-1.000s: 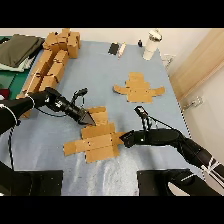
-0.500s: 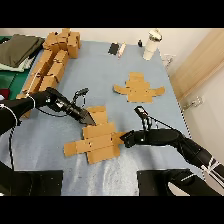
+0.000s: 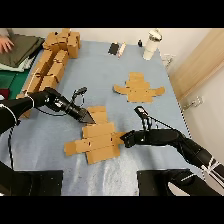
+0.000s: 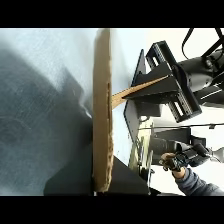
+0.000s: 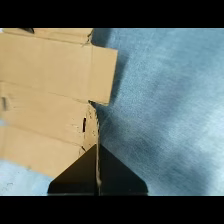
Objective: Fold the box.
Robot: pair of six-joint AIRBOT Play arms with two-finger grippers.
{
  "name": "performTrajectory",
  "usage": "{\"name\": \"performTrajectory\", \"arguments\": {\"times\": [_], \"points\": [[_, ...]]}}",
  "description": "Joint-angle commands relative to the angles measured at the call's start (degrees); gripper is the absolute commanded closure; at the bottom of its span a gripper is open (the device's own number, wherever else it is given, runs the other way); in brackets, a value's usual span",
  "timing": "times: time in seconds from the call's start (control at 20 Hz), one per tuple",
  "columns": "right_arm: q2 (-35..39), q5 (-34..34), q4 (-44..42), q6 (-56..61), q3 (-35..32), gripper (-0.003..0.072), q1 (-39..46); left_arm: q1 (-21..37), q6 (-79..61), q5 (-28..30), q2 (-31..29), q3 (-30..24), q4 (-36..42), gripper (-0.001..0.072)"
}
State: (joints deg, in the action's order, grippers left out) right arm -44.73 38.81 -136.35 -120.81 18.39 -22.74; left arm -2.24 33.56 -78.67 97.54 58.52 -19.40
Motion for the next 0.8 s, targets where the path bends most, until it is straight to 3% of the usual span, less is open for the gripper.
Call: {"name": "performTrajectory", "arguments": {"times": [0.0,0.15,0.2,0.25,0.4,0.6,0.65,0.7,0.75], "points": [[0.04,0.61,0.52,0.39,-0.02,0.0684,0.00,1.05,-0.72,-0.57,0.02,0.04,0.11,0.0697],[0.04,0.63,0.52,0.39,-0.02,0.0646,0.00,0.98,-2.69,-1.51,-0.02,0.04,0.11,0.0698],[0.04,0.31,0.52,0.39,0.00,0.0426,0.09,0.74,-3.87,-1.49,-0.04,0.07,0.13,0.0698],[0.04,-0.07,0.63,0.39,0.20,0.0262,0.72,0.26,-4.92,-1.44,-0.17,0.11,0.17,0.0698],[0.17,1.75,4.68,3.72,4.46,0.0262,4.70,-2.93,-11.65,-0.20,-2.64,0.46,1.97,0.0699],[0.17,8.70,14.45,14.91,15.52,0.0267,12.07,-8.02,-19.67,7.41,-8.26,0.42,1.49,0.0699],[0.17,10.43,15.74,16.09,17.59,0.0378,13.22,-9.31,-21.79,8.92,-9.40,0.24,1.03,0.0699],[0.17,11.58,15.76,16.09,18.95,0.0592,13.88,-10.47,-23.80,10.54,-10.47,-0.44,0.92,0.0699],[0.17,11.47,15.89,16.31,19.65,0.0682,13.88,-11.58,-26.60,13.05,-11.72,-1.75,0.81,0.0699]]}}
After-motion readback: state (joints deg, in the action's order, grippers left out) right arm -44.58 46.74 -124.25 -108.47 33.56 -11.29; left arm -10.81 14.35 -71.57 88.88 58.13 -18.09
